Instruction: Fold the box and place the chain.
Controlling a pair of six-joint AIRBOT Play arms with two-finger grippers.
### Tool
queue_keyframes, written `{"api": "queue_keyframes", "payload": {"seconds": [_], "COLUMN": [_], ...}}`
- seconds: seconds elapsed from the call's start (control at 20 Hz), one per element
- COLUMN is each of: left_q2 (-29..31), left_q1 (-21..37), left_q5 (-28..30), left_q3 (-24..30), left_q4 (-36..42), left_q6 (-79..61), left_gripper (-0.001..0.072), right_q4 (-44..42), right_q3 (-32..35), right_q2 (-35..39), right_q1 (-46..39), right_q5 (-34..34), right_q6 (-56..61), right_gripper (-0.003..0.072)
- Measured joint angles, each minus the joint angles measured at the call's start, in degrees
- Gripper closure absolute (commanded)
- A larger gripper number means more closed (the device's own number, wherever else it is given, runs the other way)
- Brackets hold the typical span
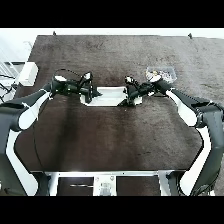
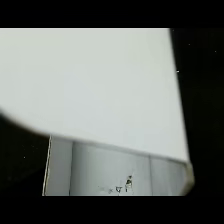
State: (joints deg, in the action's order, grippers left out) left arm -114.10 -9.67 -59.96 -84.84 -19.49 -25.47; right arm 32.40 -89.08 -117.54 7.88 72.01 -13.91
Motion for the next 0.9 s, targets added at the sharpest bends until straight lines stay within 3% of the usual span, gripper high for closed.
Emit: {"api": "queue_keyframes", "payload": {"seconds": [0.75, 0.85, 0.9], "left_q2": [0.00, 0.00, -0.04], "left_q1": [0.00, -0.02, 0.02], "left_q5": [0.46, 0.70, 0.46], "left_q3": [0.02, 0.00, 0.04], "left_q4": [0.50, 0.50, 0.50], "left_q6": [-0.04, -0.11, -0.07], "left_gripper": [0.0687, 0.0380, 0.0384], "right_q4": [-0.20, -0.22, -0.22], "right_q3": [0.00, 0.00, 0.00], "right_q2": [0.00, 0.00, 0.00], "right_q1": [0.00, 0.00, 0.00], "right_q5": [-0.02, 0.02, 0.02], "right_q6": [0.00, -0.04, -0.07], "right_gripper": [0.0104, 0.0104, 0.0103]}}
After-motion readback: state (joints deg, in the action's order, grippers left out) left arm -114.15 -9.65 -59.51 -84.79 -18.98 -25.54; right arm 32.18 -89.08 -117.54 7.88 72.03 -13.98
